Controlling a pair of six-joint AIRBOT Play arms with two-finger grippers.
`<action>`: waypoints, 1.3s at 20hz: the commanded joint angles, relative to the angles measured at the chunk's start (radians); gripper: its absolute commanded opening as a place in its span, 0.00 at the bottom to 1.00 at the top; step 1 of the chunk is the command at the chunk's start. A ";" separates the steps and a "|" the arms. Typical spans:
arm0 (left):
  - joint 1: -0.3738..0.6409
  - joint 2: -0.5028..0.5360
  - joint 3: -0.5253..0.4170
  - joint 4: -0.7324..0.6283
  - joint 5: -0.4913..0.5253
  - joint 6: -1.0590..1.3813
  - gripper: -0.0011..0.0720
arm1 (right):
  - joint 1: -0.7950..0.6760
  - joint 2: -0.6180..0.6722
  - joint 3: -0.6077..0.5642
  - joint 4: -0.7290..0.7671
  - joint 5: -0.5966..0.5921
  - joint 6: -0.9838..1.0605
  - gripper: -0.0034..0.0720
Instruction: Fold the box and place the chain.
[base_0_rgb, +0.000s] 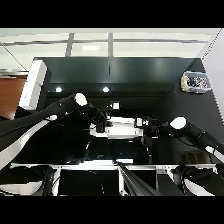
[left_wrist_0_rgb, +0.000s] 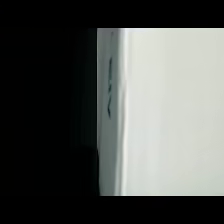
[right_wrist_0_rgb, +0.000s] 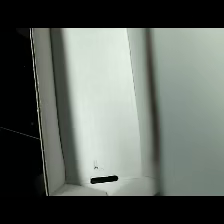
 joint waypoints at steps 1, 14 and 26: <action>0.025 0.025 0.043 0.021 -0.111 -0.141 0.15 | 0.000 0.000 0.001 -0.002 0.002 -0.003 0.68; 0.042 0.441 -0.110 0.279 -0.314 -0.955 0.06 | 0.000 0.000 0.001 0.000 -0.001 -0.003 0.35; 0.030 0.326 -0.364 -0.684 0.255 -0.461 0.06 | 0.000 0.000 0.001 0.001 -0.001 -0.003 0.36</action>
